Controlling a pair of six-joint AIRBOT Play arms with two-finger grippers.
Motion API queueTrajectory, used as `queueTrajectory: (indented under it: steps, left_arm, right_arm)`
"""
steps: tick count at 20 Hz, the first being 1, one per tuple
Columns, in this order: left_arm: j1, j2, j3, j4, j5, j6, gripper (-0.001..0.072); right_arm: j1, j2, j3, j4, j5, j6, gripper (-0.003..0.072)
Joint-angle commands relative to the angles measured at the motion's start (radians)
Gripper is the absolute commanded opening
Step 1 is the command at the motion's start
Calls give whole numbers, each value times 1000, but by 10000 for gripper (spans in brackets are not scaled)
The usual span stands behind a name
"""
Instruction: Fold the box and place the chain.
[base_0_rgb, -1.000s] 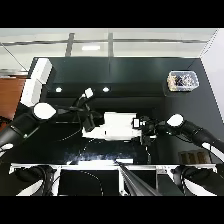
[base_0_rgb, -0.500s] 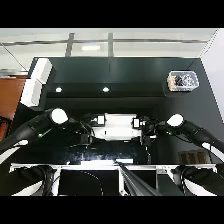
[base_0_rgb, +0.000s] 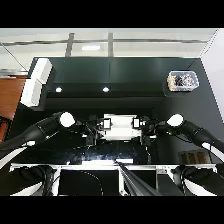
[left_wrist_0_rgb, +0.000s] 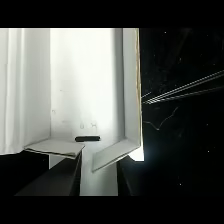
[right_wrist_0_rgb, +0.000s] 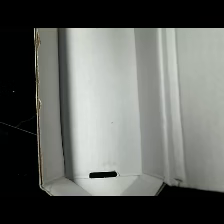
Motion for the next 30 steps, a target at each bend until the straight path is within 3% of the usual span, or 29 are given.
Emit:
queueTrajectory:
  steps: [1, 12, 18, 19, 20, 21, 22, 23, 24, 25, 26, 27, 30]
  left_arm:
    - [-4, -3, 0, -37, 3, 2, 262]
    - [-6, -43, 0, -245, 3, 3, 263]
    - [-15, -55, 0, -243, 5, 3, 218]
    - [-15, -55, 0, -243, 4, 3, 259]
    - [-16, -55, 0, -242, 4, 3, 381]
    - [-15, -55, 0, -242, 4, 3, 411]
    - [-15, -55, 0, -230, 4, 3, 303]
    - [-16, -55, 0, -222, 3, 3, 290]
    - [-16, -55, 0, -223, -1, 3, 362]
    - [-15, -55, 0, -217, -1, 3, 349]
    - [-14, -52, 0, -199, -2, 1, 241]
    - [-9, -40, 3, -154, -10, -13, 56]
    - [65, 48, 8, 27, -48, -262, 28]
  right_arm:
    - [1, 0, 0, 0, 0, 0, 491]
    - [1, 0, 0, 0, 0, 0, 491]
    - [1, 0, 0, 0, 0, 0, 491]
    - [1, 0, 0, 0, 0, 0, 491]
    - [1, 0, 0, 0, 0, 0, 491]
    - [1, 0, 0, 0, 0, 0, 491]
    - [1, 0, 0, 0, 0, 0, 491]
    - [1, 0, 0, 0, 0, 0, 491]
    - [1, 0, 0, 0, 0, 0, 491]
    - [1, 0, 0, 0, 0, 0, 491]
    - [1, 0, 0, 0, 0, 0, 491]
    - [1, 0, 0, 0, 0, 0, 491]
    - [1, 0, 0, 0, 0, 0, 492]
